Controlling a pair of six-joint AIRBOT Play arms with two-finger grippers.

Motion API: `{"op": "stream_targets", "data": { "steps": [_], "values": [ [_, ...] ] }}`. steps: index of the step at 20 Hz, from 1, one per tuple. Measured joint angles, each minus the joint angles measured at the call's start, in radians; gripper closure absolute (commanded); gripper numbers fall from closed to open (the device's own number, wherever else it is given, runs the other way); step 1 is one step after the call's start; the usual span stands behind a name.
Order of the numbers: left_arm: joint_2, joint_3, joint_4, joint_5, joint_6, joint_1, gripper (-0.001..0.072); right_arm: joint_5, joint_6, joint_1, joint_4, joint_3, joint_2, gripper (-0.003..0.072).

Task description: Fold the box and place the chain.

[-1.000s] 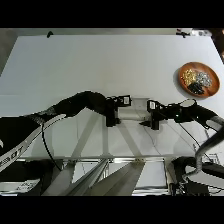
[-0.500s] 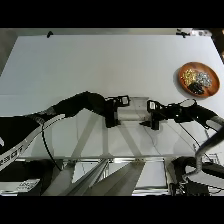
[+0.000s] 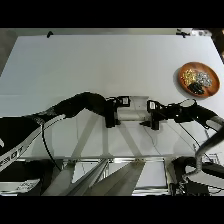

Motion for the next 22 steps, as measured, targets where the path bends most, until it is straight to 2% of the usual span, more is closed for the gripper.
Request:
{"op": "stream_targets", "data": {
  "steps": [22],
  "values": [
    [0.000, 0.000, 0.013, 0.001, 0.000, -0.005, 0.0356, -0.037, -0.011, 0.000, 0.009, -0.001, 0.000, 0.0274]
  ]
}}
